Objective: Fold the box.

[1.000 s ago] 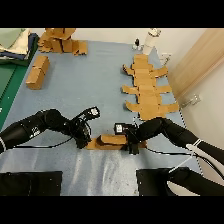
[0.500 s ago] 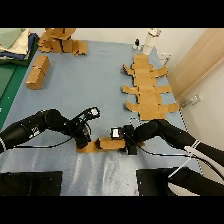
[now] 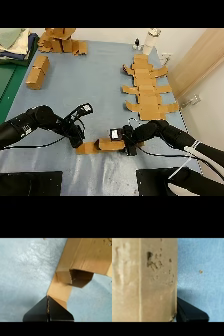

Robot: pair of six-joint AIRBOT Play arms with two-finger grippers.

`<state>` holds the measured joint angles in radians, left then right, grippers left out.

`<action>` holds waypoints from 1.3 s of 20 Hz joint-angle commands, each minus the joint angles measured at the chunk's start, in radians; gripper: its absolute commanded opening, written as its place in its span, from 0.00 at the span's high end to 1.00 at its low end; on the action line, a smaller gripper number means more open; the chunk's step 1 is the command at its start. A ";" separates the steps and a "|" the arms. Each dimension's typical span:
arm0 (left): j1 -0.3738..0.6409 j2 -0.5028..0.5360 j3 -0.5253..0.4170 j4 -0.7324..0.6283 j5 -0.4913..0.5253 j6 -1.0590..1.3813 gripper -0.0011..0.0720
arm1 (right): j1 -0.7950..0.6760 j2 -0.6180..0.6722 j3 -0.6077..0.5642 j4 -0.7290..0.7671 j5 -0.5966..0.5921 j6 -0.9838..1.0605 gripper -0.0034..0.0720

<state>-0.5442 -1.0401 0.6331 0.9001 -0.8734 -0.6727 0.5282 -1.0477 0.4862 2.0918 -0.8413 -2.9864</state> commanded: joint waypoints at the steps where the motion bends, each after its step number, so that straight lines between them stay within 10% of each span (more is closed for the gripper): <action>1: 0.008 0.007 -0.025 -0.029 -0.078 -0.095 0.97 | 0.001 0.000 -0.001 -0.001 -0.001 0.047 0.29; 8: -0.096 0.009 -0.082 -0.417 -0.049 -0.095 0.97 | 0.001 -0.001 -0.001 -0.001 0.003 0.047 0.29; 15: -0.350 0.006 -0.188 -0.803 0.498 -0.043 0.97 | 0.001 0.000 0.000 -0.001 0.003 0.047 0.29; 26: -0.370 0.036 -0.187 -0.986 0.717 0.011 0.97 | 0.002 0.000 -0.001 -0.001 -0.004 0.046 0.29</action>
<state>-0.9127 -1.0092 0.4465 -0.0406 -0.2302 -0.6689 0.5285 -1.0477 0.4854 2.0911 -0.8410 -2.9402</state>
